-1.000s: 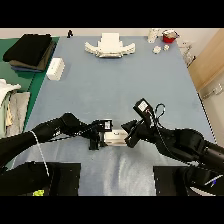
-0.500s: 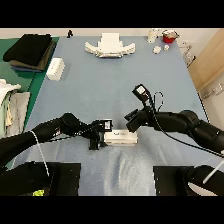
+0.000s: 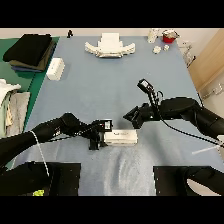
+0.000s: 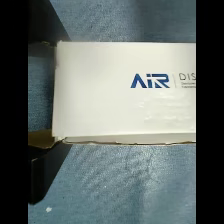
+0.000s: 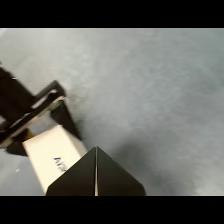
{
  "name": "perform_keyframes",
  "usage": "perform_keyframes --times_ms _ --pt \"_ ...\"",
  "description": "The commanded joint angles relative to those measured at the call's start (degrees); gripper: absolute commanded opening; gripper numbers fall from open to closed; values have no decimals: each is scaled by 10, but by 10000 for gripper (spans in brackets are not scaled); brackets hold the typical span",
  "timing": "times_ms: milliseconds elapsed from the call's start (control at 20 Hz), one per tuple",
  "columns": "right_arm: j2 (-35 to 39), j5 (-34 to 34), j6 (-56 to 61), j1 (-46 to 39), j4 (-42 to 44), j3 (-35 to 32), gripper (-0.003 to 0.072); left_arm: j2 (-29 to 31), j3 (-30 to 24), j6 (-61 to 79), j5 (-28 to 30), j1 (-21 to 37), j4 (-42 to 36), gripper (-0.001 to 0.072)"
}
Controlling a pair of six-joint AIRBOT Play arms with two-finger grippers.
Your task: Fold the box.
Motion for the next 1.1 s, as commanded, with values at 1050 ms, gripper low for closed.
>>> perform_keyframes --times_ms 1050 --pt "141 404 -25 308 46 -236 62 0 1 0 0 0 0 498"
